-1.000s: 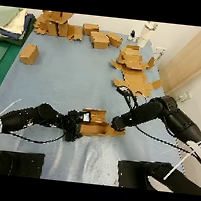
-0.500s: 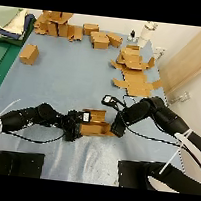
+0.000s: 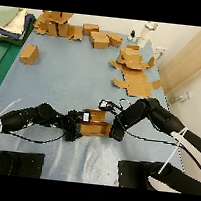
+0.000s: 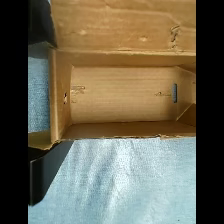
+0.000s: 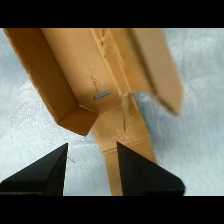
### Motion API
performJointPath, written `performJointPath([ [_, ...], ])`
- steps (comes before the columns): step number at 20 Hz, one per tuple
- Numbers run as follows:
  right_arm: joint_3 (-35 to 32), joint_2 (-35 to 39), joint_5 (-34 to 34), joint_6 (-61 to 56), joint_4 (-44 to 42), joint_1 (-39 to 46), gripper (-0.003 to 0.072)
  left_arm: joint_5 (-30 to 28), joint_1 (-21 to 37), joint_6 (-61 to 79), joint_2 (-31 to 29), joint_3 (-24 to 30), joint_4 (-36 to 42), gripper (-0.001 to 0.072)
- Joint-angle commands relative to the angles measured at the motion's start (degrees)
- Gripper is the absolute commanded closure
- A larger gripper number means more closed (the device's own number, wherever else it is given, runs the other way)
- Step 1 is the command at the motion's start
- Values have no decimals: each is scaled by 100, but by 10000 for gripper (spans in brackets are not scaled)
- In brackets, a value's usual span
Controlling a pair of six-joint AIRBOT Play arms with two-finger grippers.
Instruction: Fold the box.
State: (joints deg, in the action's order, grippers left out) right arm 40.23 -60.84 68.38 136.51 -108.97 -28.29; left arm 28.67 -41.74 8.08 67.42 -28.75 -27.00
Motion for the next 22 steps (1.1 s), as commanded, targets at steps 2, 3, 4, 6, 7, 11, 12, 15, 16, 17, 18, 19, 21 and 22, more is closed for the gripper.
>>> performJointPath([
  [2,-459,562,114,2332,-334,372,202,0,2,0,-2,0,0,232],
  [3,-710,811,-238,2767,-337,514,115,-2,2,0,-2,0,0,232],
  [4,-938,1012,-726,2841,-339,581,113,-2,2,0,-2,0,-2,232],
  [6,-1176,1137,-1473,2839,-472,573,113,-2,2,0,-2,0,0,232],
  [7,-1182,1119,-1582,2826,-654,568,113,-2,2,0,-2,0,0,232],
  [11,-1185,1123,-1482,2549,-1086,568,114,-2,2,0,-2,0,0,232],
  [12,-1185,1104,-1558,2551,-1082,568,113,0,2,0,-2,0,0,232],
  [15,-1185,933,-1862,2555,-1106,564,113,-2,2,0,-2,0,0,232],
  [16,-1185,841,-1915,2555,-1191,533,114,-2,4,0,-2,0,0,232],
  [17,-1185,787,-1950,2555,-1244,481,114,0,2,0,-2,0,0,232],
  [18,-1185,758,-1991,2555,-1259,402,115,0,-2,0,-2,0,0,232],
  [19,-1185,758,-2065,2557,-1246,317,167,-2,-2,0,-2,0,0,232],
  [21,-1185,758,-2179,2562,-1257,181,322,-7,-2,0,-2,0,0,232],
  [22,-1185,758,-2179,2559,-1257,125,324,-7,-2,0,-2,0,0,232],
])
